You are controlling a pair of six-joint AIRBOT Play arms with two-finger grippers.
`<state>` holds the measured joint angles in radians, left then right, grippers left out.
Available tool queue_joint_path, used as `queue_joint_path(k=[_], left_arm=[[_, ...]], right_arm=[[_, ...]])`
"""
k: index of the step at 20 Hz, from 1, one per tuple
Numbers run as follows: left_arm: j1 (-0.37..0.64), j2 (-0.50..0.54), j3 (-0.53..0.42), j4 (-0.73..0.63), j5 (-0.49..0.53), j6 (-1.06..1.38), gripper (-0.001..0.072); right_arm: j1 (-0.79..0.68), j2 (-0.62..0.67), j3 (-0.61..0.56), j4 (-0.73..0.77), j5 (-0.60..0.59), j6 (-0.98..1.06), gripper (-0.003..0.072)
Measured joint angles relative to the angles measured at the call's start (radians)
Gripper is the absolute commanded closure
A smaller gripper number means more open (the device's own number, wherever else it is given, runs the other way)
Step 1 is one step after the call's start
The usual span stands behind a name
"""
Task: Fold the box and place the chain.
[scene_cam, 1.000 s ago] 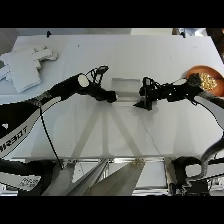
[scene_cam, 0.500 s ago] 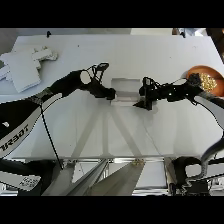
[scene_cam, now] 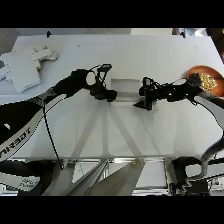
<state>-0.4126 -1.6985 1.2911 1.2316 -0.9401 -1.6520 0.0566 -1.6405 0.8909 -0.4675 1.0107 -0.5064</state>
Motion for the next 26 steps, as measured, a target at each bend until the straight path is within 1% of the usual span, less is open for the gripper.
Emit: queue_joint_path(k=[7, 12, 18, 20, 22, 23, 26], left_arm=[[-0.019, -0.001, 0.019, 0.062, -0.073, -0.132, 0.0313], [-0.026, -0.029, 0.100, 0.083, -0.093, -0.211, 0.0312], [-0.045, -0.114, 0.199, 0.074, -0.163, -0.262, 0.0315], [-0.050, -0.133, 0.220, 0.074, -0.188, -0.278, 0.0366], [-0.056, -0.145, 0.243, 0.094, -0.207, -0.304, 0.0373], [-0.058, -0.149, 0.254, 0.107, -0.220, -0.317, 0.0393], [-0.061, -0.155, 0.280, 0.147, -0.259, -0.359, 0.0393]], right_arm=[[0.000, 0.000, 0.000, 0.000, 0.001, 0.000, 0.0169], [-0.001, 0.000, 0.000, -0.001, -0.006, 0.000, 0.0169], [-0.001, 0.000, 0.000, 0.000, -0.003, 0.000, 0.0169], [-0.001, 0.000, 0.000, 0.000, -0.002, 0.000, 0.0169], [-0.001, 0.000, 0.000, 0.000, -0.002, 0.000, 0.0169], [-0.001, 0.000, 0.000, 0.001, -0.002, 0.000, 0.0169], [-0.001, 0.000, 0.000, 0.001, -0.001, 0.000, 0.0169]])
